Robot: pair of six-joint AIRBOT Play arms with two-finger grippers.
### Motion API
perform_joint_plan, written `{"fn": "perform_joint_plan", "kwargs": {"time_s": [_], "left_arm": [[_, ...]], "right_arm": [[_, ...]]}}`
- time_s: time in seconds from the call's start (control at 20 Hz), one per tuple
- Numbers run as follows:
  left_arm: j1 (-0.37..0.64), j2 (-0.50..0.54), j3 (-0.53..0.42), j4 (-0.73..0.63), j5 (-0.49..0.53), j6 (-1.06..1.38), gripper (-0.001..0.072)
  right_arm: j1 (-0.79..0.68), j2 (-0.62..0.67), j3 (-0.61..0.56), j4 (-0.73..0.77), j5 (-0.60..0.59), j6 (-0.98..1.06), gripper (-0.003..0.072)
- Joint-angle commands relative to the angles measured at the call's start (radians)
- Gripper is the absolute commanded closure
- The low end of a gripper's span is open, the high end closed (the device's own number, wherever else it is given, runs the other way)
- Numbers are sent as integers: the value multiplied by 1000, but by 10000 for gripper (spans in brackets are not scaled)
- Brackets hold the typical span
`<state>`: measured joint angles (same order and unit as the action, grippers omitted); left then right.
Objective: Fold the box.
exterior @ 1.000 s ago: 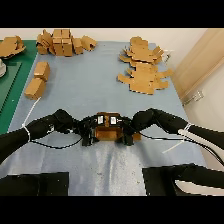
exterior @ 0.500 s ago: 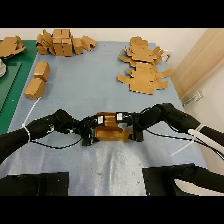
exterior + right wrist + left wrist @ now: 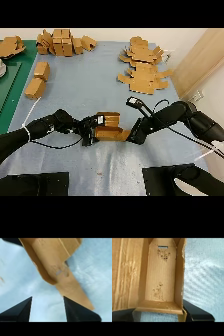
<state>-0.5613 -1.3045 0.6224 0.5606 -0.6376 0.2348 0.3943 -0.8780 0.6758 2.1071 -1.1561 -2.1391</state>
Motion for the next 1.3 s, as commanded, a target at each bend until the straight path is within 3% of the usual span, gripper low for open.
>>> {"fn": "perform_joint_plan", "kwargs": {"time_s": [0.0, 0.1, 0.3, 0.5, 0.7, 0.9, 1.05, 1.25], "left_arm": [[0, -1, 0, 0, 0, 0, 184], [0, -1, 0, 0, 0, 0, 184], [0, -1, 0, 0, 0, 0, 184], [0, -1, 0, 0, 0, 0, 184], [0, -1, 0, 0, 0, 0, 184], [0, -1, 0, 0, 0, 0, 184], [0, -1, 0, 0, 0, 0, 184], [0, -1, 0, 0, 0, 0, 184]], "right_arm": [[-2, 21, -16, 131, -26, 222, 108], [-2, 8, -26, 150, -2, 242, 122], [-2, -43, -26, 258, 39, 430, 671], [-4, -51, -25, 286, 125, 438, 685], [-84, -113, -24, 531, 172, 175, 686], [-178, -382, 32, 768, 37, -74, 686], [-183, -579, 121, 795, -8, -147, 686], [-183, -718, 180, 819, -30, -190, 686]]}}
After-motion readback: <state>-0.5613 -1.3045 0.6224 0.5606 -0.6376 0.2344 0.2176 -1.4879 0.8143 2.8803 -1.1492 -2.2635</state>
